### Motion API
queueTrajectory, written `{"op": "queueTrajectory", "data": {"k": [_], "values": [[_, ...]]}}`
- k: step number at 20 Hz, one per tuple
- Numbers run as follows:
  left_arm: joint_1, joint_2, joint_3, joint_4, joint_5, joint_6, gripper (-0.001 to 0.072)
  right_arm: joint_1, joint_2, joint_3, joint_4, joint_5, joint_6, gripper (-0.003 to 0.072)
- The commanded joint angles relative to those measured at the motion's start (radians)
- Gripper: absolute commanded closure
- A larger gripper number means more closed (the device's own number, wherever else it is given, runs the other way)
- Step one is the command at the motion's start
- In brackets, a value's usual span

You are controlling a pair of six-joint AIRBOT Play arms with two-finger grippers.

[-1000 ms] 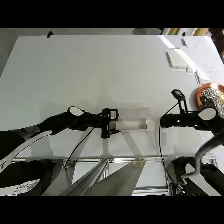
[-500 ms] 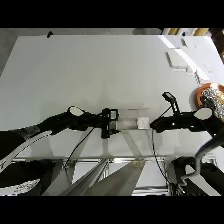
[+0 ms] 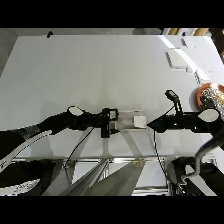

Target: Fold the box and place the chain.

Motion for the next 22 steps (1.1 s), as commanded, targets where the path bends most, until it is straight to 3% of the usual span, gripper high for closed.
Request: {"op": "queueTrajectory", "data": {"k": [1,6,12,14,16,22], "values": [[-0.001,0.0,0.0,0.0,0.0,0.0,0.0504,0.001,0.009,0.0,0.006,0.0,0.026,0.0339],[-0.001,0.0,0.0,0.0,0.0,0.0,0.0504,0.001,0.009,0.025,-0.139,-0.004,0.182,0.0341],[-0.001,0.0,0.0,0.0,0.0,0.0,0.0504,0.016,0.005,0.084,-0.103,0.022,0.183,0.0341],[-0.001,0.0,0.0,0.0,0.0,0.0,0.0504,0.071,0.002,0.084,-0.101,-0.01,0.191,0.0339],[-0.001,0.0,0.0,0.0,0.0,0.0,0.0504,0.14,0.002,0.084,-0.106,-0.076,0.246,0.028],[-0.001,0.0,0.0,0.0,0.0,0.0,0.0504,0.293,-0.051,0.104,-0.234,-0.146,0.502,0.028]]}}
